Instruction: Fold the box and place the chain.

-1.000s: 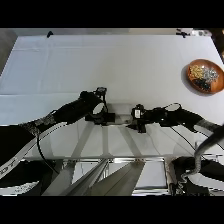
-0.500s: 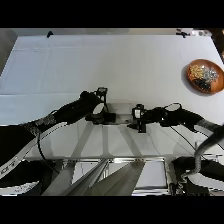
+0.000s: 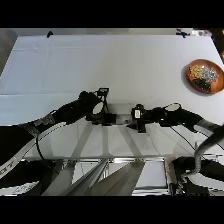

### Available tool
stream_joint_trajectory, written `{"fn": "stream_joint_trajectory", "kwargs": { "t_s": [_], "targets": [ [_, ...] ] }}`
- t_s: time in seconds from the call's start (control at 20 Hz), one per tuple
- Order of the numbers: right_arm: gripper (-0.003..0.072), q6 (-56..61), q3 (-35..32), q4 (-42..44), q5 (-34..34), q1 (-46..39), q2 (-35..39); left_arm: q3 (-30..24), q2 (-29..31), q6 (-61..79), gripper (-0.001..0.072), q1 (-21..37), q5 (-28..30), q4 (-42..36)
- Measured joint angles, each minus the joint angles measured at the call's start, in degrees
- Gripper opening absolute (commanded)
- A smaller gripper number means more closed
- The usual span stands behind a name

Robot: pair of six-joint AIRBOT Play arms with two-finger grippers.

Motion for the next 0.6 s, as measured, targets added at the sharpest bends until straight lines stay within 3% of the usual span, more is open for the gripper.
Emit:
{"fn": "stream_joint_trajectory", "kwargs": {
  "t_s": [0.1, 0.35, 0.6],
  "targets": [
    [0.0438, 0.0, 0.0, 0.02, 0.0, 0.0, 0.0, 0.0, 1.7, 2.64, 0.0514, 1.05, -0.02, -0.61],
    [0.0438, 0.04, 0.0, 0.0, 0.04, 0.0, 0.0, 0.0, 7.69, 13.84, 0.0515, 6.29, -0.81, -3.52],
    [0.0438, 0.07, 0.0, 0.0, 0.07, 0.0, 0.0, -0.79, 14.4, 42.07, 0.0545, 16.52, -4.72, -8.46]
  ]
}}
